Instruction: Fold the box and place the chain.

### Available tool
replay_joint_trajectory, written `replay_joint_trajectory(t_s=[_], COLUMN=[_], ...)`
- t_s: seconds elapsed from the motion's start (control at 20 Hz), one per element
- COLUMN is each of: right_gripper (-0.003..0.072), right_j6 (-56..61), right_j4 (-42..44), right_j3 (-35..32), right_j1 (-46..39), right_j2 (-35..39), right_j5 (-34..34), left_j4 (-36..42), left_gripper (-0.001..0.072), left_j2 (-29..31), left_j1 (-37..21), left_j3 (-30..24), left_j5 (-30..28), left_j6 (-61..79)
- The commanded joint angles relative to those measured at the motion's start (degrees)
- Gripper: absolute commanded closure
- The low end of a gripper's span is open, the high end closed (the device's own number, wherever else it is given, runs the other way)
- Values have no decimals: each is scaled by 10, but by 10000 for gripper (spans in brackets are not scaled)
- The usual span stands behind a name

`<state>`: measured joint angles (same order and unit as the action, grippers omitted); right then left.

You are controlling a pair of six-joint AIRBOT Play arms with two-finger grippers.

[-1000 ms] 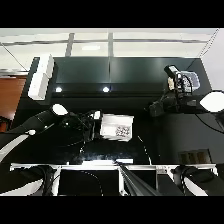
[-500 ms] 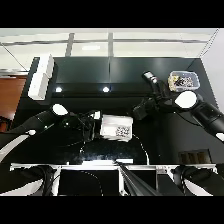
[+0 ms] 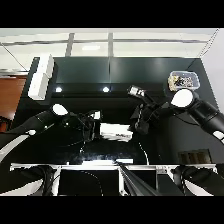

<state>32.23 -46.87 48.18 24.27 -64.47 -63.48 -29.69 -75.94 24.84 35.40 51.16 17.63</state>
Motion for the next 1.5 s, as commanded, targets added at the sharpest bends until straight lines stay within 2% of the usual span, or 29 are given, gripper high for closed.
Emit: replay_joint_trajectory(t_s=[0.0, 0.2, 0.45, 0.9, 1.15, 1.25, 1.45], right_gripper=[5, 5, 5, 5, 6, 190, 195], right_j6=[-60, -110, -112, -103, -94, -86, -85], right_j4=[3, 3, 2, -1, -1, -1, 2], right_j3=[-34, -40, -40, -43, -42, -40, -40], right_j1=[30, 55, 58, 58, 58, 58, 58], right_j2=[-1, -1, -1, -16, -15, -15, -14], right_j5=[49, 73, 34, 87, 96, 98, 94], left_j4=[0, 0, 0, 0, 0, 0, 0], left_gripper=[238, 238, 238, 238, 237, 237, 238], left_j2=[0, 0, 0, 0, 0, 0, 0], left_j1=[0, 0, 0, 1, 1, 1, 1], left_j3=[1, 1, 1, 1, 1, 1, 1], left_j5=[-1, -1, -1, -1, -1, 0, 0], left_j6=[0, 0, 0, 0, 0, 0, 0])
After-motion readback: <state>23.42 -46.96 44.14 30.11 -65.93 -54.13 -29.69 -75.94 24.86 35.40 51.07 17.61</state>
